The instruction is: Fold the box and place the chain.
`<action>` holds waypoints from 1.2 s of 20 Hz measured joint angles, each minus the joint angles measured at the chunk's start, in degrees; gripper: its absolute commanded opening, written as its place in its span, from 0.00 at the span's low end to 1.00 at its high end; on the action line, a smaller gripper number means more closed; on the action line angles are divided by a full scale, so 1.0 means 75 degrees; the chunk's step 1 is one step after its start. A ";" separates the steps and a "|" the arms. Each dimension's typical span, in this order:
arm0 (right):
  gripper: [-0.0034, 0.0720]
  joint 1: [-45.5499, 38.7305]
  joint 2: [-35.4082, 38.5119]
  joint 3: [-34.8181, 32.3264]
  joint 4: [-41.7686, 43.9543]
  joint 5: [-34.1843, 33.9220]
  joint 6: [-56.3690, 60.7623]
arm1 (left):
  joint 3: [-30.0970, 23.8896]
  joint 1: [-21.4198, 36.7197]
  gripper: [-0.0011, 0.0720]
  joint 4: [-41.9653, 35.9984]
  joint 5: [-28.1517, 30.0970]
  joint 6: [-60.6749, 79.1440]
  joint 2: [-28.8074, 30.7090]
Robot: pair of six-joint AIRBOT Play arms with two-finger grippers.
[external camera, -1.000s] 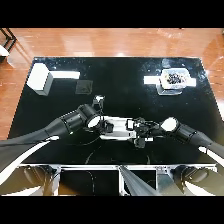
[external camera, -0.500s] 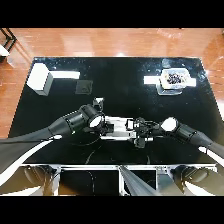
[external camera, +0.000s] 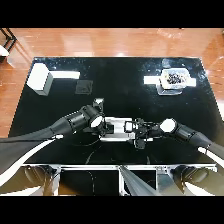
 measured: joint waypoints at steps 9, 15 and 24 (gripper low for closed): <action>0.45 0.0012 0.0000 0.0000 -0.0015 -0.0073 0.0064 | 0.0000 0.0003 0.18 -0.0187 0.0017 0.0099 0.0000; 0.45 0.0015 0.0000 0.0000 -0.0012 -0.0087 0.0087 | 0.0000 0.0000 0.73 -0.0522 -0.0087 0.0085 -0.0003; 0.45 0.0020 0.0003 0.0000 -0.0009 -0.0125 0.0093 | 0.0000 0.0143 0.42 -0.0525 -0.0350 0.0020 -0.0003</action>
